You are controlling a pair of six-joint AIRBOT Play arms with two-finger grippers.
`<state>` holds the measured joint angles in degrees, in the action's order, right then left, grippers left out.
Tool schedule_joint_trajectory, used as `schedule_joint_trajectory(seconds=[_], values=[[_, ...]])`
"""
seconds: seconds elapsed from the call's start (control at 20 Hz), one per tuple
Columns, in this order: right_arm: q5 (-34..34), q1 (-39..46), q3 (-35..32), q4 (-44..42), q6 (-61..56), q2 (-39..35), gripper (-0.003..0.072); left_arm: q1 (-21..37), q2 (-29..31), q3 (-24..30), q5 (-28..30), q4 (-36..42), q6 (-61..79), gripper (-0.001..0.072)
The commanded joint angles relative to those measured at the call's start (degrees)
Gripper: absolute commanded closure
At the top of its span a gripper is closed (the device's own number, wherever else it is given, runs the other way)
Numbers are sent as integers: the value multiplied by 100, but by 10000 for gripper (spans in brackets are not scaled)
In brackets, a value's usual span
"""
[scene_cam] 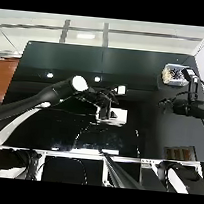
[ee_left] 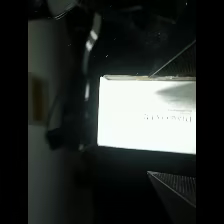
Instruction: Fold the box and place the chain.
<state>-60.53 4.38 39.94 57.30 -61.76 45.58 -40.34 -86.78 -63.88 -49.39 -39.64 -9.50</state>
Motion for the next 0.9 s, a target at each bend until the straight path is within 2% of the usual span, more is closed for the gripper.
schedule_joint_trajectory(seconds=[0.0,0.85], values=[[-61,13,-24,-9,11,-7,638,-175,-341,-328,-323,-905,-1001,-2],[-83,13,-24,-9,4,-7,637,-181,-345,-487,-529,-942,-1388,-2]])
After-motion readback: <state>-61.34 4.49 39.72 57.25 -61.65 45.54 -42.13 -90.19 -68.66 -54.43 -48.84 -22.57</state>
